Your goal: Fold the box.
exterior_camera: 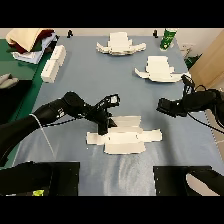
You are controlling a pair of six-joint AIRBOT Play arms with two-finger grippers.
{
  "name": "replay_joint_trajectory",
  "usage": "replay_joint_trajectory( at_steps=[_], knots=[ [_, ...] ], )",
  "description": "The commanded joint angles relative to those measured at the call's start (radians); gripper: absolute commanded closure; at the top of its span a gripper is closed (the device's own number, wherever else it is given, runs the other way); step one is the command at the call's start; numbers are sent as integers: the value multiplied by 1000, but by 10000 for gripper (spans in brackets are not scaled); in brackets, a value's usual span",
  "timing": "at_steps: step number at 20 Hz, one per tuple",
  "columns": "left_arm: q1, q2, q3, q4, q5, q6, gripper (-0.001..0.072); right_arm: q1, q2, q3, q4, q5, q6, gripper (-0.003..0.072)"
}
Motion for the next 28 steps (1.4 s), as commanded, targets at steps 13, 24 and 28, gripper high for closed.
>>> replay_joint_trajectory(
  at_steps=[13, 24, 28],
  knots=[
    [2, -11, 0, -2, -5, 3, 696, 0, 0, 0, 0, -8, 1, 427],
    [2, -39, -3, -2, -27, 4, 696, 0, 0, 0, 8, -73, -8, 565],
    [2, -39, -3, -2, -27, 4, 696, 14, 14, 0, 61, -234, -122, 683]
  ],
)
